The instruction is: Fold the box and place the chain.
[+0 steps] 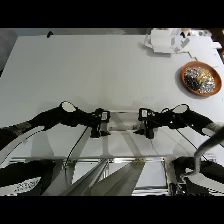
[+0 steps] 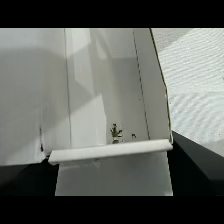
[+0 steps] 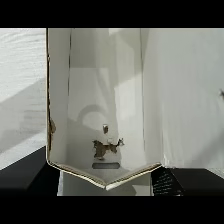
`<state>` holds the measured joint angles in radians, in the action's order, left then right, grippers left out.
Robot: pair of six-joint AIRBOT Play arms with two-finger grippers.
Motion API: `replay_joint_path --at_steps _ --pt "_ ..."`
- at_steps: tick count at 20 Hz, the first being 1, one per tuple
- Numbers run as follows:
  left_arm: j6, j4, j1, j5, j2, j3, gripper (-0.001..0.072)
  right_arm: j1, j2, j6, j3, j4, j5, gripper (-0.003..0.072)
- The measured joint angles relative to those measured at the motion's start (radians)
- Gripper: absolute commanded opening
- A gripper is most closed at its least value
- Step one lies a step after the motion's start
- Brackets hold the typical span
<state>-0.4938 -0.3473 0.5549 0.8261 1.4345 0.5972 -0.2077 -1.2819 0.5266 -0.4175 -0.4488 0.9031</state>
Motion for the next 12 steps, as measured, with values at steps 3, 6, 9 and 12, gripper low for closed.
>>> replay_joint_path --at_steps 3,6,9,12 --pt "0.002 0.008 0.002 -0.004 0.006 0.000 0.0294 0.000 0.000 0.000 0.000 0.000 0.000 0.0340" --pt "0.003 0.014 0.003 -0.008 0.008 0.000 0.0150 0.000 0.000 0.000 0.000 0.000 -0.001 0.0340" --pt "0.003 0.017 0.003 -0.010 0.010 0.000 0.0150 0.000 0.000 -0.002 0.000 0.000 -0.002 0.0340" --pt "0.003 0.018 0.003 -0.014 0.010 0.000 0.0150 0.000 0.000 -0.002 0.000 0.000 -0.002 0.0340"
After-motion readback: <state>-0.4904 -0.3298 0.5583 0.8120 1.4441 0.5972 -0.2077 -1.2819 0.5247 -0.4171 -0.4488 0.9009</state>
